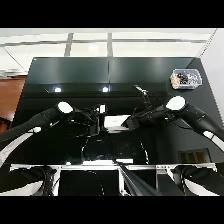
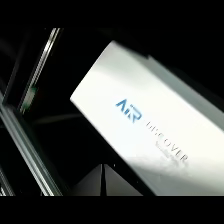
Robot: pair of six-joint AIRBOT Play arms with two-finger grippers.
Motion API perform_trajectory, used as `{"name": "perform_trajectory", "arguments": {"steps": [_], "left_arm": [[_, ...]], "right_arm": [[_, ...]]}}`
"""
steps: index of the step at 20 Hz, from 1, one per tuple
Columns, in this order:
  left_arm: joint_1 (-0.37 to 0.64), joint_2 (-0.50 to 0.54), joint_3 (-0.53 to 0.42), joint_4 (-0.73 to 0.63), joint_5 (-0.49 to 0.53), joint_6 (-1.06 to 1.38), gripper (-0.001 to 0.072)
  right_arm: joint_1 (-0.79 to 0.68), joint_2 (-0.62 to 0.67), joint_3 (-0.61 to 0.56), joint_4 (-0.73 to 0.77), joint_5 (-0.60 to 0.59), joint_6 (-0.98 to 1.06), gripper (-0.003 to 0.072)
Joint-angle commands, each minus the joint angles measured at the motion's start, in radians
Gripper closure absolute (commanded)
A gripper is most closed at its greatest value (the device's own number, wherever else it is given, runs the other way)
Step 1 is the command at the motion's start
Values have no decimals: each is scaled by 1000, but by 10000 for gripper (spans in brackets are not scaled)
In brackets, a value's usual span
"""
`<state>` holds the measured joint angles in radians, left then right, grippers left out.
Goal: Fold the box and place the chain.
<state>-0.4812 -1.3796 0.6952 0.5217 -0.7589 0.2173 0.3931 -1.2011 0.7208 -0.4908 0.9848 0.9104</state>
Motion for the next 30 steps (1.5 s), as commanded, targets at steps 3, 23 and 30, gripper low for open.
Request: {"name": "perform_trajectory", "arguments": {"steps": [3,23,30], "left_arm": [[0,0,0,0,0,0,336],[1,20,189,278,-246,-376,-11],[-103,-28,389,231,-184,-563,-9]], "right_arm": [[0,-121,-8,23,-89,25,667],[-498,244,79,-317,411,63,667],[-505,244,76,-326,359,66,667]]}}
